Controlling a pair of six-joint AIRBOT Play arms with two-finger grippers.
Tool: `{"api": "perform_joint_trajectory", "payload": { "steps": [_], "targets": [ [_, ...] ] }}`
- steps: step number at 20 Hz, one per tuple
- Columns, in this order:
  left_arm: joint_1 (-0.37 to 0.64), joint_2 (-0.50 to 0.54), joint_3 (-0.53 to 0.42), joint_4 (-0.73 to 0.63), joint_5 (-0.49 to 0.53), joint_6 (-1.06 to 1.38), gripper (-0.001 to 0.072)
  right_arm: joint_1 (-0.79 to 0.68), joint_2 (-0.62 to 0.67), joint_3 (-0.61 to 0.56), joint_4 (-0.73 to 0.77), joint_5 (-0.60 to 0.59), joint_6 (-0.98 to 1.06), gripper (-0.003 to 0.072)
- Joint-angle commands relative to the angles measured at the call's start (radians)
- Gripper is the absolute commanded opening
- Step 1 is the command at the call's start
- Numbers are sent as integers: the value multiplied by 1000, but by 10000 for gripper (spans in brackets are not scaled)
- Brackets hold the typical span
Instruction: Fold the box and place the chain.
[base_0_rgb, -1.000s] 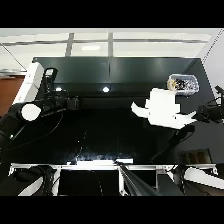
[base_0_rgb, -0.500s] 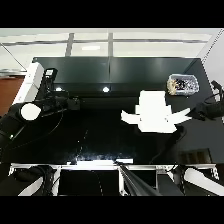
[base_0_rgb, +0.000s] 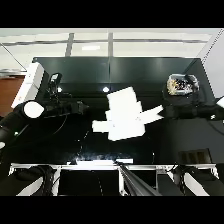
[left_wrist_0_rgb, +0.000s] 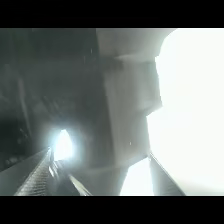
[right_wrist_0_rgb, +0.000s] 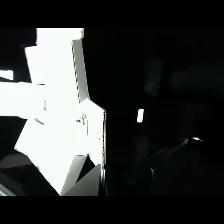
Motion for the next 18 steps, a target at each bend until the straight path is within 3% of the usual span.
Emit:
{"api": "perform_joint_trajectory", "payload": {
  "steps": [1, 8, 10, 11, 13, 18],
  "targets": [
    [11, -102, -1, -156, -69, 66, 703, 195, 50, -111, 14, -185, 55, 23],
    [95, -405, 1, -727, -268, 684, 703, 299, 50, -122, 12, -225, 80, 23],
    [111, -477, 4, -765, -313, 763, 703, 299, 50, -122, 12, -225, 80, 23],
    [114, -508, 9, -766, -350, 787, 669, 299, 50, -122, 12, -225, 80, 23],
    [124, -544, 38, -768, -459, 851, 666, 299, 50, -122, 11, -225, 80, 23],
    [121, -555, 51, -753, -565, 950, 666, 299, 50, -122, 12, -229, 80, 23]
  ]
}}
